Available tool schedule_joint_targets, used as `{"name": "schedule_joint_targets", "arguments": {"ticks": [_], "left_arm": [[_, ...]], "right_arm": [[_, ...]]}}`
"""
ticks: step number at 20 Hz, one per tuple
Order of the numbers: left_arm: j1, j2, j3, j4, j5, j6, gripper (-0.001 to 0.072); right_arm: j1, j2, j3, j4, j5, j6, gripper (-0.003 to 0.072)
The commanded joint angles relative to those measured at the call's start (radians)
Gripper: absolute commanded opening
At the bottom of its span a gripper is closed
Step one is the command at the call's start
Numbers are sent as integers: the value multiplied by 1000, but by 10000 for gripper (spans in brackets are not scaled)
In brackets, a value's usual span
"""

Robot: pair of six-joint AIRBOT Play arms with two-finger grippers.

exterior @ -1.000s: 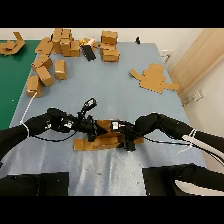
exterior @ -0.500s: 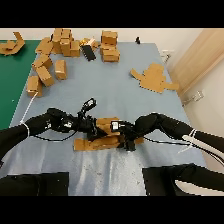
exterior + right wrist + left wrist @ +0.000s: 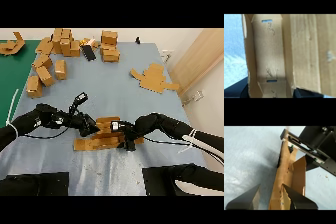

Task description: Fold the box.

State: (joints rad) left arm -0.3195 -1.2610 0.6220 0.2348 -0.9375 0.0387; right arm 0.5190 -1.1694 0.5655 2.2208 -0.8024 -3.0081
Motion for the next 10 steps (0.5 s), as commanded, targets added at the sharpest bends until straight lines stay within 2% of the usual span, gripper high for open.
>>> {"name": "schedule_joint_targets", "arguments": {"ticks": [1,4,5,6,7,8,10], "left_arm": [[41,55,0,112,-12,-92,449],[74,88,0,180,-16,-164,447],[82,97,0,203,-27,-208,408],[84,103,0,231,-70,-282,143],[84,106,0,268,-134,-344,11],[76,106,0,306,-196,-463,9],[54,106,-2,377,-272,-882,9]], "right_arm": [[0,1,0,0,-1,0,582],[0,1,0,-6,-1,0,582],[0,1,0,-7,-1,0,582],[0,1,0,-8,-1,0,582],[0,1,0,-8,-2,0,582],[0,1,0,-8,-1,0,582],[0,1,0,-10,0,0,582]]}}
